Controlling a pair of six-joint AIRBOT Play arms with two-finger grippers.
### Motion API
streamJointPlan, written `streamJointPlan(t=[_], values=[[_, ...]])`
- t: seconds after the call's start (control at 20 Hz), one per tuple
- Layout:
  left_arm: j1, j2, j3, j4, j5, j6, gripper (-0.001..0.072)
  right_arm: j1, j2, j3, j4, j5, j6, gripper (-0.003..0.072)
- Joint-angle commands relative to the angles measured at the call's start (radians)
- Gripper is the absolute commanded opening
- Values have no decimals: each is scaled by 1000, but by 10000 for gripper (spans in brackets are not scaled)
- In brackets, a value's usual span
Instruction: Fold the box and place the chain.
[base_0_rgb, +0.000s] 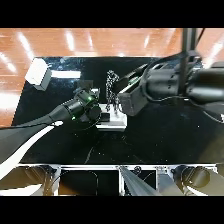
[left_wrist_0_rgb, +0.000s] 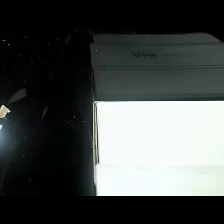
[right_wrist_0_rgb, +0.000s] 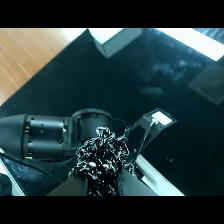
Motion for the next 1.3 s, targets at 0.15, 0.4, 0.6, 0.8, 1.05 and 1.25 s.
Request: streamJointPlan(t=[0.15, 0.4, 0.6, 0.8, 1.05, 1.25], values=[[0, 0, 0, 0, 0, 0, 17, -10, -38, -38, -40, -54, 0, 26], [0, 0, 0, 0, 1, 0, 17, -13, -45, -58, -40, -15, 1, 25], [0, 0, 0, 0, 0, 0, 17, -13, -45, -165, -26, 2, 31, 26], [0, 0, 0, 0, 0, 0, 17, -13, -48, -237, -32, -47, 35, 26], [0, 0, 0, 0, 0, 0, 17, -14, -121, -249, -33, -64, 34, 26], [0, 0, 0, 0, 0, 0, 17, -14, -199, -273, -40, -57, 40, 28]])
